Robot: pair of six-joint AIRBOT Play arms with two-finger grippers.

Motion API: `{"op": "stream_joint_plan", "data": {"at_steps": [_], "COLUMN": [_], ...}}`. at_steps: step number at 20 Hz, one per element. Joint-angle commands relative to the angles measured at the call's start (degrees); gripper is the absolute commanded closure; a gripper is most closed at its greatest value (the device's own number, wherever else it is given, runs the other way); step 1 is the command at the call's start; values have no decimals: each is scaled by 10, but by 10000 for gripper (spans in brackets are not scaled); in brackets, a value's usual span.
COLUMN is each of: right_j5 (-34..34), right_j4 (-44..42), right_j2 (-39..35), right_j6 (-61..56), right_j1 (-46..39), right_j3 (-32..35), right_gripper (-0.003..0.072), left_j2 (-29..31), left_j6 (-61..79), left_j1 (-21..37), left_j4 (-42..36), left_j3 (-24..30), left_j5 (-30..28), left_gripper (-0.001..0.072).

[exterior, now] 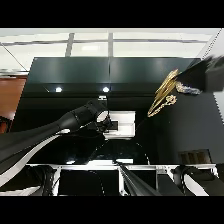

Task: Fold the box and place the chain.

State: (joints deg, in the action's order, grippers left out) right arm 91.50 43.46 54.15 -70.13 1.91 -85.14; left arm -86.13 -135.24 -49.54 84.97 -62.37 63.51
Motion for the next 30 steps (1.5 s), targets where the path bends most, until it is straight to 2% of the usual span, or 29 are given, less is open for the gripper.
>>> {"op": "stream_joint_plan", "data": {"at_steps": [1,3,6,8,10,14,18,19,20,21,24,26,28,30], "right_j5": [1,-29,-89,-135,-179,-265,-294,-290,-282,-270,-181,-156,-198,-292], "right_j4": [-66,-101,-217,-255,-254,-198,-126,-123,-122,-119,-104,-63,15,77], "right_j2": [-1,-1,1,1,2,25,43,43,43,43,39,21,5,4], "right_j6": [35,53,97,120,121,111,74,73,73,74,84,103,147,217], "right_j1": [14,14,14,16,33,98,122,122,121,115,39,-39,-94,-108], "right_j3": [97,169,313,376,410,428,428,428,428,426,401,399,414,453], "right_gripper": [677,677,677,677,677,676,672,625,405,348,349,348,349,319], "left_j2": [0,0,0,0,0,0,0,0,0,0,0,0,0,0], "left_j6": [0,0,0,0,0,0,0,0,0,0,0,0,0,0], "left_j1": [0,0,0,0,0,0,0,0,0,0,0,0,0,0], "left_j4": [0,0,0,0,0,0,0,0,0,0,0,0,0,0], "left_j3": [0,0,0,0,0,0,0,0,0,0,0,0,0,0], "left_j5": [0,0,0,0,0,0,0,0,0,0,0,0,0,-2], "left_gripper": [681,681,682,681,682,682,682,682,682,682,682,682,681,681]}}
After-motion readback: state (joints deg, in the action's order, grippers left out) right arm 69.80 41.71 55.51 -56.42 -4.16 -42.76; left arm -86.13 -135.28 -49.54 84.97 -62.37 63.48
